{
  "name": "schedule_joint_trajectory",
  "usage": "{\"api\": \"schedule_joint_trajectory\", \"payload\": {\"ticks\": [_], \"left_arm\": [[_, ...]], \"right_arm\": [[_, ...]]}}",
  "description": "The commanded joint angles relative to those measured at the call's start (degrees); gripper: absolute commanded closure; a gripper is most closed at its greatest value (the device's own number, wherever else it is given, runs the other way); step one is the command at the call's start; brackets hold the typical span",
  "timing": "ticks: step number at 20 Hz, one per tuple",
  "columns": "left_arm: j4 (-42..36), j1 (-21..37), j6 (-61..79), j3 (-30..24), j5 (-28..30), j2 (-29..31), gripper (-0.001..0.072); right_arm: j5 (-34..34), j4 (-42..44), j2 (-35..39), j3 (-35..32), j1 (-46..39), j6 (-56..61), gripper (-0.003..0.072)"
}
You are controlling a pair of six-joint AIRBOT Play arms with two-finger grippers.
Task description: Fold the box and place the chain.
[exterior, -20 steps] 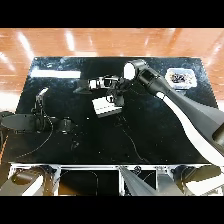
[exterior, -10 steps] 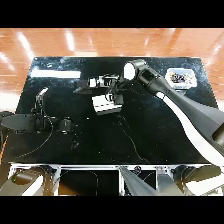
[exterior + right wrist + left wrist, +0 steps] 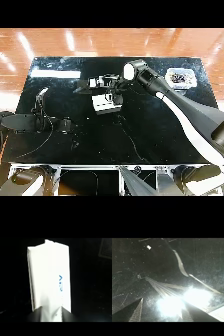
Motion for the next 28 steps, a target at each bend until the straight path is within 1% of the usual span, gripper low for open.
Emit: {"api": "schedule_joint_trajectory", "payload": {"ticks": [1,13,15,16,17,22,23,24,28], "left_arm": [[0.0,0.1,0.0,0.0,0.0,0.0,0.0144],[0.0,0.1,0.0,0.0,0.0,0.0,0.0144],[0.0,0.1,0.0,0.0,0.0,0.0,0.0144],[0.0,0.1,0.0,0.0,0.0,0.0,0.0143],[0.0,0.1,0.0,0.0,0.0,0.0,0.0144],[0.0,0.1,0.0,0.0,0.0,0.0,0.0144],[0.0,0.1,0.0,0.0,0.0,0.0,0.0143],[0.0,0.1,0.0,0.0,0.0,0.0,0.0144],[0.0,0.1,0.0,0.0,0.1,0.0,0.0144]], "right_arm": [[0.0,-0.3,-0.1,0.0,0.0,0.1,0.0437],[0.4,-0.1,-1.0,0.0,0.0,0.2,0.0437],[0.9,-0.1,-1.0,0.0,0.0,0.2,0.0427],[1.2,-0.1,-1.0,0.0,0.0,0.3,0.0316],[1.3,-0.1,-1.1,0.0,0.0,1.2,0.0164],[3.8,0.8,-1.8,-0.1,0.0,2.8,0.0167],[4.2,1.0,-1.9,-0.3,0.0,3.0,0.0227],[4.3,1.0,-2.0,-0.5,0.0,3.0,0.0262],[2.8,0.9,-1.8,-0.6,0.0,3.0,0.0259]]}}
